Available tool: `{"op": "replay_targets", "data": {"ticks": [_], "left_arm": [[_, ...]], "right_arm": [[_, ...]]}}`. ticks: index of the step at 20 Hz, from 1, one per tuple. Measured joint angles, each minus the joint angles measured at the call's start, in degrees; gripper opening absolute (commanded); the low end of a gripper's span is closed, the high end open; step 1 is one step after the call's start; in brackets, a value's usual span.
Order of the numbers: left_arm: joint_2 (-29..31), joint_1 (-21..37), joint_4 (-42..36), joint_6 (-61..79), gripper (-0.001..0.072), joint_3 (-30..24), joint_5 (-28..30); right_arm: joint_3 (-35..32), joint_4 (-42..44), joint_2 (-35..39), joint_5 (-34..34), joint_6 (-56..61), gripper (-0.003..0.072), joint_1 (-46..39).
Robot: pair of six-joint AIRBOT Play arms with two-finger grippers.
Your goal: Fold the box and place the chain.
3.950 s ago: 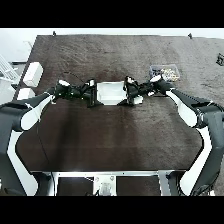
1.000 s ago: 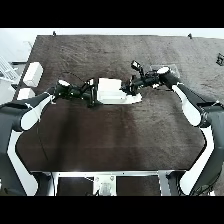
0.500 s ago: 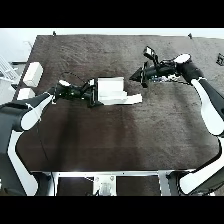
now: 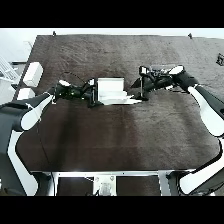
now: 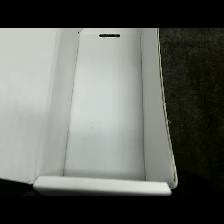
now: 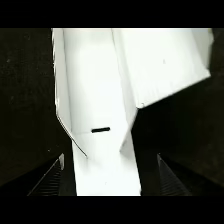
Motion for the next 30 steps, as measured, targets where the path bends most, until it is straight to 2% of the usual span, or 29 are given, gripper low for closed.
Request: {"op": "replay_targets", "data": {"ticks": [4, 5, 7, 9, 10, 15, 16, 17, 18, 19, 21, 23, 24, 30], "left_arm": [[0.0, 0.0, 0.0, 0.0, 0.0349, 0.0, 0.0], [0.0, 0.0, 0.0, 0.0, 0.0349, 0.0, 0.0], [0.0, 0.0, 0.0, 0.0, 0.0349, 0.0, 0.0], [0.0, 0.0, 0.0, 0.0, 0.0349, 0.0, 0.0], [0.0, 0.0, 0.0, 0.0, 0.0349, 0.0, 0.0], [0.0, 0.1, 0.0, 0.0, 0.0349, 0.0, 0.0], [0.0, 0.1, 0.0, 0.0, 0.0349, 0.0, 0.0], [0.0, 0.1, 0.0, 0.0, 0.0349, 0.0, 0.0], [0.0, 0.1, 0.0, 0.0, 0.0349, 0.0, 0.0], [0.0, 0.1, 0.0, 0.0, 0.0349, 0.0, 0.0], [0.0, 0.1, 0.0, 0.0, 0.0349, 0.0, 0.0], [0.0, 0.1, 0.0, 0.1, 0.0349, 0.0, 0.0], [0.0, 0.1, 0.0, 0.1, 0.0349, 0.0, 0.0], [0.0, 0.1, 0.1, 0.1, 0.0349, 0.0, -0.1]], "right_arm": [[-0.5, 0.1, -1.6, -1.2, -1.7, 0.0663, 1.5], [-0.6, 0.1, -2.0, -1.5, -1.9, 0.0622, 1.9], [-0.7, 0.1, -2.5, -2.8, -2.2, 0.0363, 2.3], [-0.7, 0.3, -2.8, -3.6, -2.3, 0.0307, 2.8], [-0.7, 0.8, -2.8, -4.0, -2.4, 0.0241, 3.2], [-0.7, 3.2, -3.1, -5.2, -3.0, 0.0228, 5.2], [-0.7, 3.9, -3.3, -5.5, -3.3, 0.0251, 5.6], [-0.7, 4.7, -3.5, -5.7, -3.6, 0.034, 5.8], [-0.7, 5.4, -3.8, -5.7, -3.7, 0.0392, 6.1], [-0.7, 5.9, -4.0, -5.8, -3.9, 0.0404, 6.2], [-0.7, 6.5, -4.5, -5.9, -4.0, 0.0544, 6.4], [-0.7, 6.9, -4.7, -6.0, -4.2, 0.0618, 6.5], [-0.7, 7.0, -4.8, -6.0, -4.2, 0.072, 6.5], [-0.7, 6.6, -5.1, -4.9, -4.1, 0.072, 6.3]]}}
